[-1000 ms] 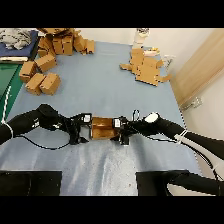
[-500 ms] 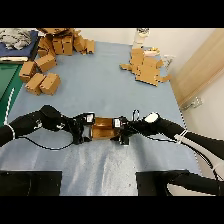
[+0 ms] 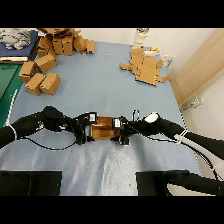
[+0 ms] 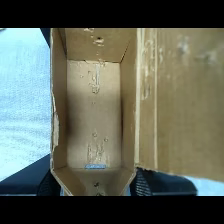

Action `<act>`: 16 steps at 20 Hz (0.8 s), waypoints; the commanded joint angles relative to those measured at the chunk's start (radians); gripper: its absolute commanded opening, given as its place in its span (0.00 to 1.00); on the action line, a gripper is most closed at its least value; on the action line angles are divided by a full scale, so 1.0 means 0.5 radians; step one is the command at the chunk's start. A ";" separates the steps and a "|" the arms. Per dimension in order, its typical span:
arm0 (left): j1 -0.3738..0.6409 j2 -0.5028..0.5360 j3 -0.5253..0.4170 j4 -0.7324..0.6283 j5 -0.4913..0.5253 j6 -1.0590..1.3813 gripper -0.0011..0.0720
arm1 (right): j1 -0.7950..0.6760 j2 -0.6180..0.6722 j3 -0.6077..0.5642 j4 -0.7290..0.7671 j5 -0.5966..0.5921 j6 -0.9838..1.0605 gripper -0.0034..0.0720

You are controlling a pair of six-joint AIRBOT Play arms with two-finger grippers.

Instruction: Fold the box.

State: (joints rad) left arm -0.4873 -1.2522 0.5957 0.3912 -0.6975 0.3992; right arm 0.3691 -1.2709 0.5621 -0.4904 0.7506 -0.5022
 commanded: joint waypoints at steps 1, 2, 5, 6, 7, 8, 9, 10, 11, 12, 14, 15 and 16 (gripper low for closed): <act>-0.003 -0.002 -0.001 -0.025 0.034 0.000 0.97 | 0.000 -0.001 -0.001 0.000 -0.001 -0.002 0.65; -0.003 -0.002 -0.002 -0.018 0.034 0.000 0.97 | 0.000 -0.001 -0.001 0.000 -0.001 -0.002 0.65; -0.003 -0.002 -0.013 -0.017 0.034 -0.010 0.97 | 0.000 -0.001 -0.001 0.000 -0.001 -0.002 0.65; -0.003 -0.002 -0.028 -0.014 0.037 -0.009 0.97 | 0.000 -0.001 -0.001 -0.001 -0.001 -0.002 0.65; -0.003 -0.002 -0.046 0.013 0.038 -0.008 0.97 | 0.000 -0.001 -0.001 -0.001 -0.001 -0.002 0.65; -0.003 -0.002 -0.059 0.037 0.052 -0.008 0.97 | 0.000 -0.001 -0.001 -0.001 -0.002 -0.002 0.65; -0.003 -0.002 -0.069 0.043 0.086 -0.008 0.97 | 0.000 -0.001 -0.001 -0.001 -0.003 -0.002 0.65; -0.003 -0.002 -0.070 0.041 0.117 -0.008 0.97 | 0.000 -0.001 -0.001 -0.001 -0.003 -0.002 0.65; -0.003 -0.002 -0.069 0.039 0.127 -0.008 0.97 | 0.000 -0.001 -0.001 -0.001 -0.003 -0.002 0.65; -0.004 -0.002 -0.070 0.037 0.123 -0.008 0.97 | -0.001 -0.001 -0.001 -0.001 -0.003 -0.002 0.65; -0.012 -0.002 -0.070 0.021 0.121 -0.007 0.97 | 0.000 -0.001 -0.001 -0.001 -0.005 -0.002 0.65; -0.022 -0.002 -0.070 0.008 0.123 -0.006 0.97 | -0.001 -0.001 -0.001 -0.001 -0.005 -0.002 0.65; -0.032 -0.002 -0.069 0.008 0.126 0.017 0.97 | -0.001 -0.001 -0.001 -0.001 -0.005 -0.002 0.65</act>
State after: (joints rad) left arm -0.4953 -1.2526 0.5621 0.4011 -0.6437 0.3962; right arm 0.3691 -1.2709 0.5621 -0.4908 0.7494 -0.5026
